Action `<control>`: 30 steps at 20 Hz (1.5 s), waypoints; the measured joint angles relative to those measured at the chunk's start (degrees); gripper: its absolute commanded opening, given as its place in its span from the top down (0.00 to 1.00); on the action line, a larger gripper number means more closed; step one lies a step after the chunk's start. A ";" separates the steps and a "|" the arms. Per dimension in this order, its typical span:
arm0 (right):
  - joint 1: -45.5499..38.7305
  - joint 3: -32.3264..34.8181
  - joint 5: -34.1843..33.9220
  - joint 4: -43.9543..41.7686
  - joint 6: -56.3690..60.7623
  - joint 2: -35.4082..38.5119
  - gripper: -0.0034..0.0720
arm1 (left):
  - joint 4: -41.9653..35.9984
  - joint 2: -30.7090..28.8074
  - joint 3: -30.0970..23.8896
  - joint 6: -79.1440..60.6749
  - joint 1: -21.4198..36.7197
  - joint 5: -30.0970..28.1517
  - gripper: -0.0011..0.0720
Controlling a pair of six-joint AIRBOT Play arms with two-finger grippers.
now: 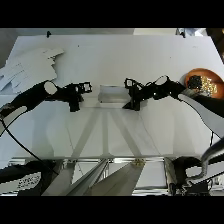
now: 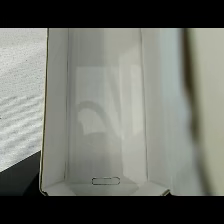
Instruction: Fold the box and place the chain.
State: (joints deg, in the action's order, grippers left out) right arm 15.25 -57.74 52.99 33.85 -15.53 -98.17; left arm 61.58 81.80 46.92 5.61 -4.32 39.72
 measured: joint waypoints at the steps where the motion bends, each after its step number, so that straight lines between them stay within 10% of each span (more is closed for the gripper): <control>1: -0.02 0.00 0.00 0.00 0.00 0.00 0.27 | 0.07 -0.04 0.00 0.04 -0.02 0.00 0.97; 8: -0.02 0.00 0.00 0.00 0.02 0.00 0.27 | -1.66 -7.04 0.00 -0.52 1.95 0.15 0.95; 10: 0.00 0.00 0.00 -0.02 0.02 0.00 0.27 | -4.48 -9.18 -0.02 -2.54 2.56 0.20 0.63; 14: -0.02 0.00 0.00 -0.02 0.02 0.00 0.27 | -13.77 -10.73 -0.02 -14.51 2.89 4.20 0.58; 17: -0.02 0.00 0.00 -0.02 0.00 0.00 0.27 | -19.12 -10.16 -0.02 -19.65 2.03 5.86 0.35; 30: 0.00 0.00 0.00 0.00 0.02 0.00 0.27 | -16.39 0.13 10.16 -15.19 -1.97 9.46 0.37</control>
State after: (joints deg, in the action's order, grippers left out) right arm 15.25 -57.74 52.99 33.85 -15.51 -98.17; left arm 45.19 81.93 57.08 -9.58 -6.28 49.19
